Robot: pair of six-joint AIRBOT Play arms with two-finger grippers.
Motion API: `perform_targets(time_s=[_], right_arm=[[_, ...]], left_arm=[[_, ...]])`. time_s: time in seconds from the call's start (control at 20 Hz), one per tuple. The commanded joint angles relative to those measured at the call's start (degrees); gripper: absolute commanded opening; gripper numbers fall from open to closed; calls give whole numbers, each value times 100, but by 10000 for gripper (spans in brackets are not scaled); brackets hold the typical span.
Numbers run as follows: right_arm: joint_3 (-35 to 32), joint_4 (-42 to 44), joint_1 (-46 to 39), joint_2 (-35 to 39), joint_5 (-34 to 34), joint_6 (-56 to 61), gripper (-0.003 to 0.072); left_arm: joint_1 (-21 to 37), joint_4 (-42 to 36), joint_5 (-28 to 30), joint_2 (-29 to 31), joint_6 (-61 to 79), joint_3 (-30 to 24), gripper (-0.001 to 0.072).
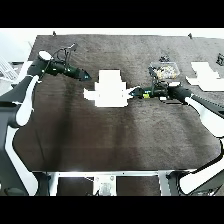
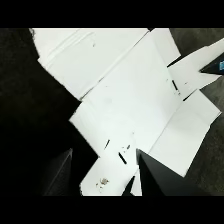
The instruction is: Fold the box and place the chain.
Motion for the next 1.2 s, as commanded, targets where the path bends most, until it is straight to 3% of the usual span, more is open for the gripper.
perform_targets(time_s=[0.0,0.2,0.7,1.15], right_arm=[[7,0,-2,-2,2,-46,7],[7,0,-2,-2,4,-46,8],[7,2,-2,-2,2,-133,8],[7,7,0,-2,7,-133,8]], left_arm=[[0,282,-70,-466,-592,503,487],[-7,304,452,-481,-798,501,487],[-308,157,557,-754,-682,509,487],[-542,114,278,-883,-575,503,487]])
